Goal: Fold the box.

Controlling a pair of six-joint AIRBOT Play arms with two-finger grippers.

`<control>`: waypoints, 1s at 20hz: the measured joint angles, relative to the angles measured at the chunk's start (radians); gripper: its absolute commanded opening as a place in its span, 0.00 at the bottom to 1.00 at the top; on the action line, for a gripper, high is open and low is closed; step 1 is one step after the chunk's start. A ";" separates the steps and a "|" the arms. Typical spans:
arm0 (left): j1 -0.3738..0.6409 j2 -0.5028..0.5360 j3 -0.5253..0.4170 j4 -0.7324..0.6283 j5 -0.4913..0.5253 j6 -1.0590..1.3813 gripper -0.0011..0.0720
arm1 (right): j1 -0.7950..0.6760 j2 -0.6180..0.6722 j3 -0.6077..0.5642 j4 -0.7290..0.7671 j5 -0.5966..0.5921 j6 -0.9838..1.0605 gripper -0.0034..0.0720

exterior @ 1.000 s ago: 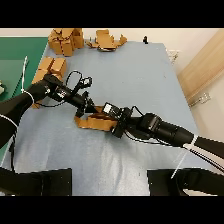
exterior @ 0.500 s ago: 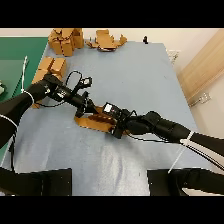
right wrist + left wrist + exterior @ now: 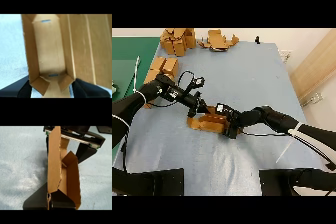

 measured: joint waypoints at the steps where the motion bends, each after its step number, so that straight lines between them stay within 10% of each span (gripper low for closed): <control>1: 0.000 0.000 0.000 0.000 0.001 0.000 0.04 | -0.002 -0.009 0.009 0.008 -0.009 -0.014 0.92; 20: 0.001 0.000 0.000 0.000 0.016 0.001 0.04 | -0.004 -0.087 0.048 0.035 -0.037 -0.037 0.77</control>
